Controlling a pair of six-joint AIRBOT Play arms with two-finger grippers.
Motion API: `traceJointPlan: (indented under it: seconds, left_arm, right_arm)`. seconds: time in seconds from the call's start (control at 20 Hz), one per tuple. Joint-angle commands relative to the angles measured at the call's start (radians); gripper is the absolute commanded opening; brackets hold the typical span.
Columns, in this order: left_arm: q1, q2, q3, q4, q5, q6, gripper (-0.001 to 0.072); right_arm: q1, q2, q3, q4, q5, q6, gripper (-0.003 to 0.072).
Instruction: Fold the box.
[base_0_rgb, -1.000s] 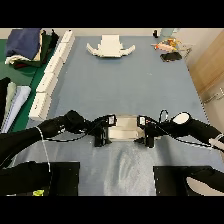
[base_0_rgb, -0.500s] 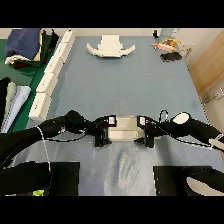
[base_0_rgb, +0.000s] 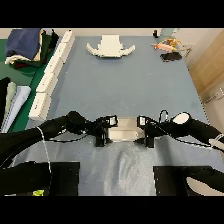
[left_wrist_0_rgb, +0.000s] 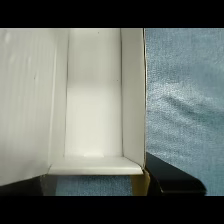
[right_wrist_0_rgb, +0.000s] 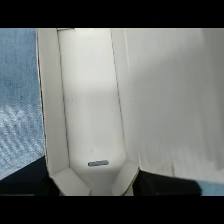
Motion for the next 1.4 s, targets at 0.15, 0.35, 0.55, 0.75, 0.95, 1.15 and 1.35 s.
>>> traceJointPlan:
  seconds: [0.15, 0.35, 0.55, 0.75, 0.95, 1.15, 1.35]
  left_arm:
    - [-0.001, 0.0, 0.0, 0.001, 0.0, 0.0, 0.0599]
    - [-0.001, 0.0, 0.0, 0.001, 0.0, 0.0, 0.0599]
    - [-0.001, 0.0, 0.0, 0.001, 0.0, 0.0, 0.0599]
    - [-0.001, 0.0, 0.0, 0.001, 0.0, 0.0, 0.0599]
    - [-0.001, 0.0, 0.0, 0.001, -0.002, 0.0, 0.0599]
    - [-0.001, 0.0, 0.0, 0.001, -0.002, 0.0, 0.0599]
    - [-0.001, 0.0, 0.0, 0.001, -0.002, 0.0, 0.0599]
  right_arm:
    - [0.0, 0.0, 0.001, 0.001, -0.001, 0.001, 0.052]
    - [0.0, 0.0, 0.001, 0.001, -0.001, 0.001, 0.0519]
    - [0.0, 0.0, 0.001, 0.001, -0.001, 0.001, 0.0519]
    - [0.0, 0.0, 0.001, 0.001, -0.001, 0.001, 0.052]
    - [0.0, 0.0, 0.001, 0.001, -0.001, 0.001, 0.052]
    - [0.0, 0.0, 0.001, 0.0, -0.002, 0.001, 0.052]
    - [0.0, 0.0, 0.002, 0.011, 0.003, 0.008, 0.0557]
